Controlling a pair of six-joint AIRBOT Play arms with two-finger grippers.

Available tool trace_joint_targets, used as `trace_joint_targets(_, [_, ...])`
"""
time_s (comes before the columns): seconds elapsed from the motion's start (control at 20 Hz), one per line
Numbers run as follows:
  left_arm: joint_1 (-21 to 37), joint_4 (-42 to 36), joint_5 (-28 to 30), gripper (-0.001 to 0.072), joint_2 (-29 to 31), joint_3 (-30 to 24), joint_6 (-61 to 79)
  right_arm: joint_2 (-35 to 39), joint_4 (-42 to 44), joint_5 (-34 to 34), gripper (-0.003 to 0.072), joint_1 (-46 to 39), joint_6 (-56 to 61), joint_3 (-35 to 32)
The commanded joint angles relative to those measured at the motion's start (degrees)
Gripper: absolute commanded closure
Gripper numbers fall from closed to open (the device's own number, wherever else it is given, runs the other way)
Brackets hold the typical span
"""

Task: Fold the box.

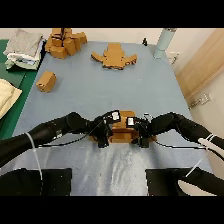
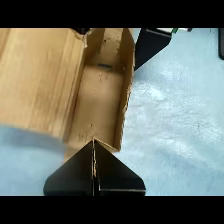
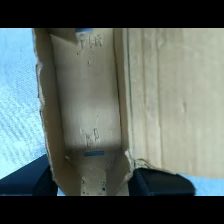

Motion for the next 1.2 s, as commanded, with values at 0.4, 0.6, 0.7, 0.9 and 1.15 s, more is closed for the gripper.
trace_joint_targets(0.4, [20.4, 31.6, -16.9, 0.0699, 13.2, -5.6, -73.4, 0.0, 0.0, 0.0, 0.0186, 0.0, 0.0, 0.0])
trace_joint_targets(0.6, [16.0, 22.5, -10.3, 0.0699, 7.6, -7.0, -72.9, 0.0, 0.0, 0.0, 0.0186, 0.0, 0.0, 0.0])
trace_joint_targets(0.7, [12.4, 18.3, -5.9, 0.0699, 4.0, -7.0, -72.7, 0.0, 0.0, 0.0, 0.0186, 0.0, 0.0, 0.0])
trace_joint_targets(0.9, [7.3, 9.3, -2.6, 0.0699, -0.4, -7.0, -69.1, 0.0, 0.0, 0.0, 0.0186, 0.0, 0.0, 0.0])
trace_joint_targets(1.15, [4.4, 7.6, -1.8, 0.0699, -0.7, -7.0, -68.9, 0.0, 0.0, 0.0, 0.0186, 0.0, 0.0, 0.0])
